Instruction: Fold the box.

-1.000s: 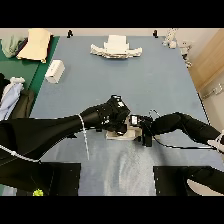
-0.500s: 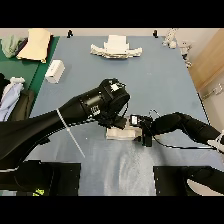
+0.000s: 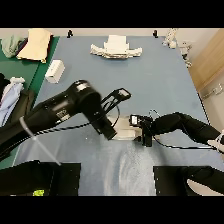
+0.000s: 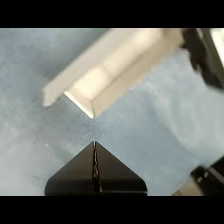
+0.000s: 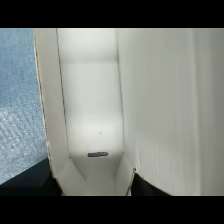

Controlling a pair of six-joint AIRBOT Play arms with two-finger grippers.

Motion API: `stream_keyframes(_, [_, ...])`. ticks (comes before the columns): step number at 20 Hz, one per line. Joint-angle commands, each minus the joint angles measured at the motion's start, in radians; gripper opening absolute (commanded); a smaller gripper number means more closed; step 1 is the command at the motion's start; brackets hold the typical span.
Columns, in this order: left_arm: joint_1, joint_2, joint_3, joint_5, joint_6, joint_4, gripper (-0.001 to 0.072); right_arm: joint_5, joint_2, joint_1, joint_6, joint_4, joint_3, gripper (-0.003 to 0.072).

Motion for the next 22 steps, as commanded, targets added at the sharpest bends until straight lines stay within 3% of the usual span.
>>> stream_keyframes(1, [0.162, 0.184, -0.239, 0.117, 0.651, -0.227, 0.0048, 0.0, -0.001, 0.001, 0.0, 0.0, 0.0, 0.0414])
stream_keyframes(2, [0.227, 0.219, -0.301, 0.134, 0.753, -0.249, 0.0463, 0.0, -0.001, 0.001, 0.0, 0.0, 0.0, 0.0413])
stream_keyframes(3, [0.286, 0.241, -0.353, 0.169, 0.816, -0.256, 0.069, 0.0, -0.001, 0.001, 0.0, 0.0, 0.0, 0.0414])
stream_keyframes(6, [0.424, 0.248, -0.476, 0.285, 1.117, -0.363, 0.069, 0.0, -0.001, 0.001, 0.0, 0.0, 0.0, 0.0414])
stream_keyframes(11, [0.456, 0.132, -0.571, 0.493, 1.557, -0.698, 0.069, 0.0, -0.001, 0.001, 0.0, 0.0, 0.0, 0.0414])
stream_keyframes(16, [0.456, -0.001, -0.57, 0.557, 1.649, -0.777, 0.069, 0.0, -0.001, 0.001, 0.0, 0.0, 0.0, 0.0413])
stream_keyframes(22, [0.455, -0.024, -0.571, 0.552, 1.737, -0.839, 0.069, 0.0, -0.001, 0.001, 0.0, 0.0, 0.0, 0.0413])
